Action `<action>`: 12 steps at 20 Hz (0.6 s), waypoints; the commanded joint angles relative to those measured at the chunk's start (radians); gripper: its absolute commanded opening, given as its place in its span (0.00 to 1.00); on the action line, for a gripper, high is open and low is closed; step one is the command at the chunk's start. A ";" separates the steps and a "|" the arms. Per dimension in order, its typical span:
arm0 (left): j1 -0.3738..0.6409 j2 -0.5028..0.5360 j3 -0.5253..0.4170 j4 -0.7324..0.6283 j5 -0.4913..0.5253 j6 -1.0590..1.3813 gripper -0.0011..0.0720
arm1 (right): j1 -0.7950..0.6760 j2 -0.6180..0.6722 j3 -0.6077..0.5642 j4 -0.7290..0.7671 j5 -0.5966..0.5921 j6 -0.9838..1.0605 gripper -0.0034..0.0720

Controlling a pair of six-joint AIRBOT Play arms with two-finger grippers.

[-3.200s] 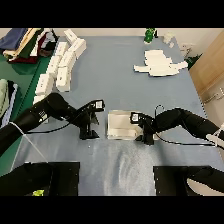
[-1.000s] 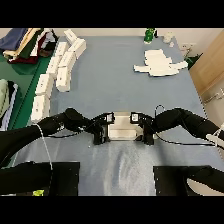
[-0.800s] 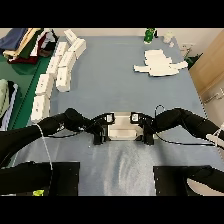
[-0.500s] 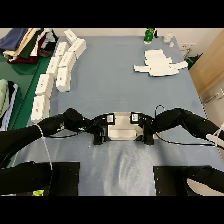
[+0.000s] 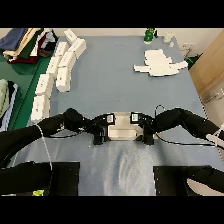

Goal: Fold the box.

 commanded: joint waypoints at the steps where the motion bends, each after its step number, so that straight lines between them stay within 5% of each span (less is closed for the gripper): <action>1: 0.000 0.000 0.000 0.000 -0.001 0.000 0.66 | 0.000 0.000 0.000 0.001 0.001 0.000 0.71; 10: 0.000 0.000 0.000 0.000 -0.003 0.000 0.66 | 0.000 -0.003 0.000 -0.004 0.000 0.020 0.75; 12: 0.000 0.000 0.000 0.000 -0.003 0.000 0.66 | 0.000 -0.002 0.000 -0.011 0.001 0.053 1.00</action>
